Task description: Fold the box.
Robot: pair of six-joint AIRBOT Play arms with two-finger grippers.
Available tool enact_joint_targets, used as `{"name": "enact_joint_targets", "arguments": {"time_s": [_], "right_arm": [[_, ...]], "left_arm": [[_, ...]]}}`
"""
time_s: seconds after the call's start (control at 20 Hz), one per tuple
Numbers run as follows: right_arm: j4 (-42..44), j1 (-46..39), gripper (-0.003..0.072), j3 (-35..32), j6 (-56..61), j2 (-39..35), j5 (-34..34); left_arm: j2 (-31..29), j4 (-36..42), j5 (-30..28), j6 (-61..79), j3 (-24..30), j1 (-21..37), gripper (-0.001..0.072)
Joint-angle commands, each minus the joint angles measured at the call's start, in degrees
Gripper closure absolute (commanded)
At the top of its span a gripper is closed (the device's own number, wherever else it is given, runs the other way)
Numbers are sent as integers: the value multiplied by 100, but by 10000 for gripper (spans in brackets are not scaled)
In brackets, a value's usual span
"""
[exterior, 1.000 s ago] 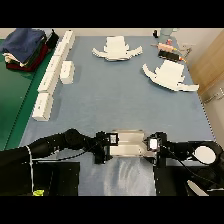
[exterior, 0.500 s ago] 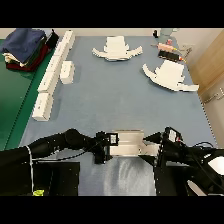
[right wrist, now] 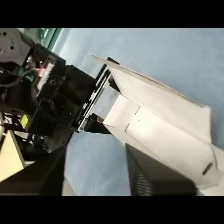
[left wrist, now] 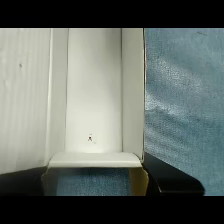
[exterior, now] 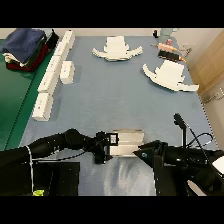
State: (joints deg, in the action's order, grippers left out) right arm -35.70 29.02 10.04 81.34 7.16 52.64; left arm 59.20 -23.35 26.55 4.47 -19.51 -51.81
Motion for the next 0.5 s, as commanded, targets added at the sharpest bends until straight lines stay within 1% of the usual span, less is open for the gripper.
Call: {"name": "enact_joint_targets", "arguments": {"time_s": [0.0, 0.05, 0.1, 0.15, 0.2, 0.25, 0.3, 0.45], "right_arm": [[-544, 2, 186, 0, 822, 450, -101], [-745, 2, 187, 0, 728, 704, -208], [-682, 2, 231, 9, 586, 984, -387], [-411, 7, 341, 55, 284, 1226, -555], [37, 9, 357, 149, -245, 1493, -640], [352, 9, 357, 278, -758, 1742, -671], [417, 9, 357, 446, -1130, 2050, -704], [334, 4, 357, 946, -1440, 3056, -909]], "left_arm": [[2, 0, -2, 2, -7, 0, 243], [2, 0, -2, 2, -7, 0, 243], [2, 0, -2, 2, -7, 0, 243], [2, 0, -2, 2, -7, 0, 243], [2, 0, -2, 2, -7, 0, 243], [2, 0, -2, 2, -7, 0, 243], [2, 0, -2, 2, -7, 0, 243], [2, 0, -2, 2, -7, 0, 243]]}}
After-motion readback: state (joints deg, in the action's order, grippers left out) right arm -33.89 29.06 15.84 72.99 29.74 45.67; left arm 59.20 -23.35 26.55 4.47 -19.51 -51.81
